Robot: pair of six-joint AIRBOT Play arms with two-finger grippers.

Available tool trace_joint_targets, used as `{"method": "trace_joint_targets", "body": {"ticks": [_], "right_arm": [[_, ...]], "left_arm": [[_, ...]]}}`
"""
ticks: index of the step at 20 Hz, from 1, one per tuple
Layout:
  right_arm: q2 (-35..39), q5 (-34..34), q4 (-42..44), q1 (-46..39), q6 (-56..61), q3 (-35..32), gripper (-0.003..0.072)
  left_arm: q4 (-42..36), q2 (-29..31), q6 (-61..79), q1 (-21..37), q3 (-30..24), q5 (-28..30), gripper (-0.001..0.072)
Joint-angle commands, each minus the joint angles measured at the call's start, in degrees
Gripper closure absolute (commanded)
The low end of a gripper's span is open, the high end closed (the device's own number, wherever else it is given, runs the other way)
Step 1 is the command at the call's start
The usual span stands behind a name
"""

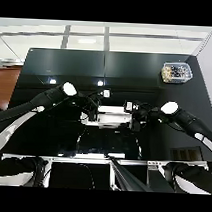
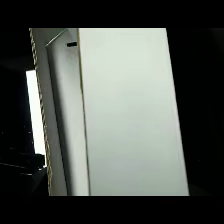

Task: Fold the box and place the chain.

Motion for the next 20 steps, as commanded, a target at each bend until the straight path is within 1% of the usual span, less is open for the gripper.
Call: {"method": "trace_joint_targets", "body": {"ticks": [1,5,10,14,18,20], "right_arm": [[-1.73,1.53,0.83,-0.07,-2.97,0.02,-0.0024],[-2.12,1.70,-2.21,-0.07,-2.93,0.02,-0.0024],[-2.84,2.03,-2.12,-2.93,-2.95,-0.24,-0.0024],[-5.09,3.26,-1.57,-3.96,-5.07,-0.35,-0.0024],[-5.07,2.82,-1.73,-3.65,-4.76,-0.35,-0.0024],[-5.11,0.74,-2.38,-2.51,-3.23,-0.35,-0.0024]], "left_arm": [[-0.02,-0.07,2.38,0.04,-0.02,0.55,0.0683],[0.00,-0.07,2.51,0.04,-0.02,0.42,0.0683],[-0.02,-0.07,2.51,0.04,-0.02,0.44,0.0683],[-0.04,-0.07,2.51,0.04,-0.02,0.50,0.0683],[-0.02,-0.07,2.51,0.04,-0.02,0.52,0.0683],[-0.04,-0.07,2.51,0.04,-0.02,0.52,0.0683]]}}
